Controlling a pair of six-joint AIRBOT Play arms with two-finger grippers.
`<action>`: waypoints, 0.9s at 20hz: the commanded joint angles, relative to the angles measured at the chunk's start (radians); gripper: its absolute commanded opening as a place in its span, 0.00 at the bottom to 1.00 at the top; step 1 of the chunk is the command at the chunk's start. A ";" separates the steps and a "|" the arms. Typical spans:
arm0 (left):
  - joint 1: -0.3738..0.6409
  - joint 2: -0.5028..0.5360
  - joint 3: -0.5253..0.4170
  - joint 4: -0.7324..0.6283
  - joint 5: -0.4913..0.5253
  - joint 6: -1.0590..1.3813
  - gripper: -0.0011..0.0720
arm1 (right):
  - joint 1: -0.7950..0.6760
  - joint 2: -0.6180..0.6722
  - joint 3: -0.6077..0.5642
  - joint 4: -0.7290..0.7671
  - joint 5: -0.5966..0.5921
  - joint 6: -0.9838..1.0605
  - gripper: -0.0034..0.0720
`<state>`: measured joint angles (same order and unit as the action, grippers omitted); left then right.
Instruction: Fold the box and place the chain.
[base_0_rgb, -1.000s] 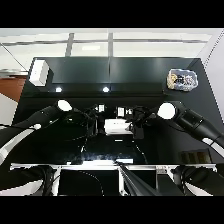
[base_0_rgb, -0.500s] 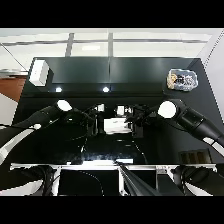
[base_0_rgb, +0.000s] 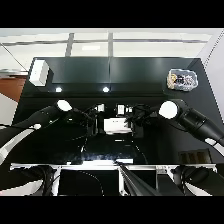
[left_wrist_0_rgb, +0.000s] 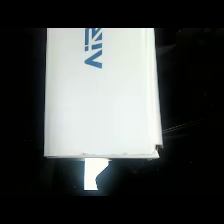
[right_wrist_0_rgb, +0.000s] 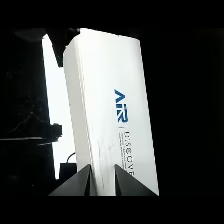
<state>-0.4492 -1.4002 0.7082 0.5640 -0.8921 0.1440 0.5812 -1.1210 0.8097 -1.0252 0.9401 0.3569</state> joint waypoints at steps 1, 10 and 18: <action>-0.001 -0.001 0.000 0.000 -0.002 0.000 0.57 | 0.000 0.009 0.001 0.000 0.003 0.003 0.22; -0.001 -0.001 0.000 0.000 -0.002 0.000 0.57 | 0.000 0.009 0.015 -0.005 0.010 0.007 0.22; -0.001 -0.001 0.000 0.000 -0.002 0.000 0.57 | -0.002 0.009 0.015 -0.050 0.008 0.040 0.22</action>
<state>-0.4496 -1.4006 0.7082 0.5636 -0.8959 0.1436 0.5800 -1.1126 0.8234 -1.0515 0.9485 0.3805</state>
